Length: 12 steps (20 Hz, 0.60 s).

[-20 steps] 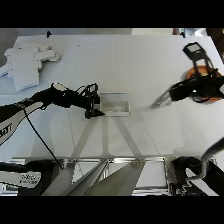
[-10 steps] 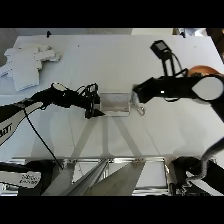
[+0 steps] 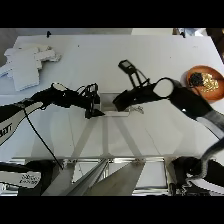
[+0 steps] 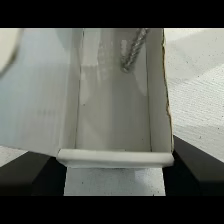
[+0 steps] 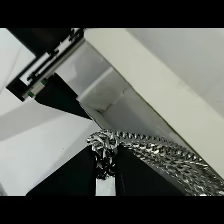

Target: Fold the box and place the chain.

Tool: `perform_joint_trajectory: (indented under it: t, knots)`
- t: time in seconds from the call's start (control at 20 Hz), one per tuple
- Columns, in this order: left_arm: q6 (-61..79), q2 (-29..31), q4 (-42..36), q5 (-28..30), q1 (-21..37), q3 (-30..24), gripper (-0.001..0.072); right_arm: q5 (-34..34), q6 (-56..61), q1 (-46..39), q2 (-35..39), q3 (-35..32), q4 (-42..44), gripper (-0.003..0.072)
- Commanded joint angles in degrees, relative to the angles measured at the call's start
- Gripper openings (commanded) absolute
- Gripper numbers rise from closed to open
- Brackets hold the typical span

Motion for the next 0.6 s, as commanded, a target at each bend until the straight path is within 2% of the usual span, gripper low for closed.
perform_joint_trajectory:
  t: [0.0, 0.25, 0.3, 0.35, 0.4, 0.55]
  knots:
    - [0.0, 0.0, 0.0, 0.0, 0.0, 0.0, 0.0353, -1.3, 0.3, 1.9, -5.4, 0.0, -2.6, 0.001]
    - [0.0, 0.0, 0.0, 0.0, 0.0, 0.0, 0.0353, -4.9, 4.5, 2.0, -7.3, 0.0, -4.6, 0.0015]
    - [0.0, 0.0, 0.0, 0.0, 0.0, 0.0, 0.0353, -4.3, 4.5, 2.0, -7.3, 0.0, -4.7, 0.0073]
    - [0.0, 0.0, 0.0, 0.0, 0.0, 0.0, 0.0353, -3.3, 4.5, 2.0, -7.2, 0.0, -4.5, 0.0188]
    - [0.0, 0.0, 0.0, 0.0, 0.0, 0.0, 0.0353, -2.1, 4.0, 2.0, -6.5, 0.0, -4.5, 0.0247]
    - [0.0, 0.0, 0.0, 0.0, 0.0, 0.0, 0.0353, 1.7, 2.4, 2.0, -1.0, 0.0, -7.8, 0.0248]
